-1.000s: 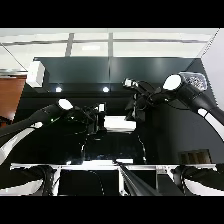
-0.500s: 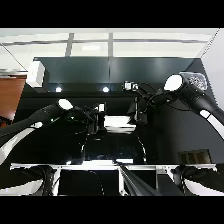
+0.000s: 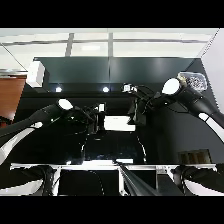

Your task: Fold the box and place the chain.

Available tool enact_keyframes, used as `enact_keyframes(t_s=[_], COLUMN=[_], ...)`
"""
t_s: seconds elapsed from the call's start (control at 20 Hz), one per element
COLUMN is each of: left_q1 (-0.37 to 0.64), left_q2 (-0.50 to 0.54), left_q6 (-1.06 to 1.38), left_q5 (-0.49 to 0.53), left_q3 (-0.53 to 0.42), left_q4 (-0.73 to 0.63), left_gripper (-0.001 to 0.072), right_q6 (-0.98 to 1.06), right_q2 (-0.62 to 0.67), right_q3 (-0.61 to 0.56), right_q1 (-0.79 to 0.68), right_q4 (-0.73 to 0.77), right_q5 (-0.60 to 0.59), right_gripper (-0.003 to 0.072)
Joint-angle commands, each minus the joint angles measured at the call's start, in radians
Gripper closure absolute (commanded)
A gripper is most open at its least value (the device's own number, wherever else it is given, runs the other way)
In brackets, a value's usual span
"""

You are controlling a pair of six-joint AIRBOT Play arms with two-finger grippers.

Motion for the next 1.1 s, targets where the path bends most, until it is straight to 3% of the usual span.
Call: enact_keyframes(t_s=[0.0, 0.5, 1.05], left_q1=[-0.001, 0.000, -0.001], left_q2=[-0.001, -0.001, -0.001], left_q6=[0.000, 0.000, 0.000], left_q5=[0.000, 0.000, 0.000], left_q3=[0.001, 0.001, 0.001], left_q4=[0.000, 0.000, 0.000], left_gripper=[0.0303, 0.0303, 0.0303], right_q6=[0.043, 0.049, 0.046], right_q2=[0.012, 0.138, 0.137], right_q3=[-0.009, -0.122, -0.122], right_q1=[0.003, 0.008, 0.015], right_q4=[-0.037, -0.041, -0.038], right_q5=[0.002, -0.126, -0.085], right_gripper=[0.0132, 0.0132, 0.0133])
